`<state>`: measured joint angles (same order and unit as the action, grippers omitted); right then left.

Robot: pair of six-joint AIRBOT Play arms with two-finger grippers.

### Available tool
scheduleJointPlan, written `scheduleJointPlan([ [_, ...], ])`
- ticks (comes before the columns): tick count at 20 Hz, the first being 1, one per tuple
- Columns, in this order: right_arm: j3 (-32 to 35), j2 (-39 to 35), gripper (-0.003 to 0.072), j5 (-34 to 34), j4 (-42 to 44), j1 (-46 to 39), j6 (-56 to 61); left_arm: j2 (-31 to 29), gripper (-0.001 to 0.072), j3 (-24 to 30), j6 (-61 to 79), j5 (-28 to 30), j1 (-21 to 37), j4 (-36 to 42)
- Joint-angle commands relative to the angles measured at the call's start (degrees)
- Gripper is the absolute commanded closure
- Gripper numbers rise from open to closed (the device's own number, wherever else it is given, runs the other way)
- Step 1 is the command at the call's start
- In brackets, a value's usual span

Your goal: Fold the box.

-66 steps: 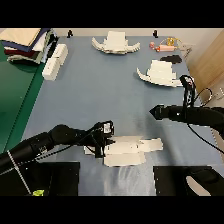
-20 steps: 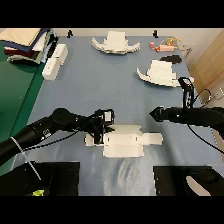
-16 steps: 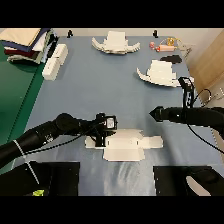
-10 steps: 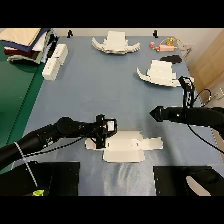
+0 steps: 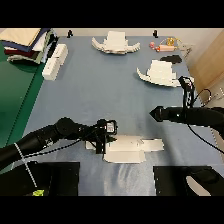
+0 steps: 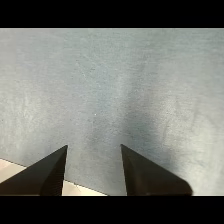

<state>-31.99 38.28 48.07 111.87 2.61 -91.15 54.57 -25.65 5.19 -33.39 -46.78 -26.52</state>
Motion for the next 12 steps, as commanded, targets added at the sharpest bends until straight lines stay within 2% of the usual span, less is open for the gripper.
scheduleJointPlan([
  [1,0.0,0.0,0.0173,0.6,0.1,0.0,0.0,0.0,0.0694,0.0,-2.3,-1.1,0.1,-0.2],
  [3,0.0,0.0,0.0181,2.2,0.1,0.0,0.0,0.1,0.0694,0.0,-2.3,-0.7,0.1,-0.3],
  [4,0.0,0.0,0.0228,3.4,0.1,0.0,0.0,0.1,0.0694,0.0,-2.2,0.1,0.1,-0.3],
  [5,0.0,0.0,0.0467,5.1,0.1,0.0,0.0,0.1,0.0694,0.0,-2.2,1.1,0.1,-0.3],
  [6,0.0,0.0,0.0671,6.7,0.0,0.0,-0.2,0.1,0.0694,0.0,-2.2,2.2,0.1,-0.3],
  [12,0.0,-2.4,0.0684,16.2,0.9,0.0,-0.8,0.1,0.0694,0.0,-2.2,3.4,0.1,-0.3],
])
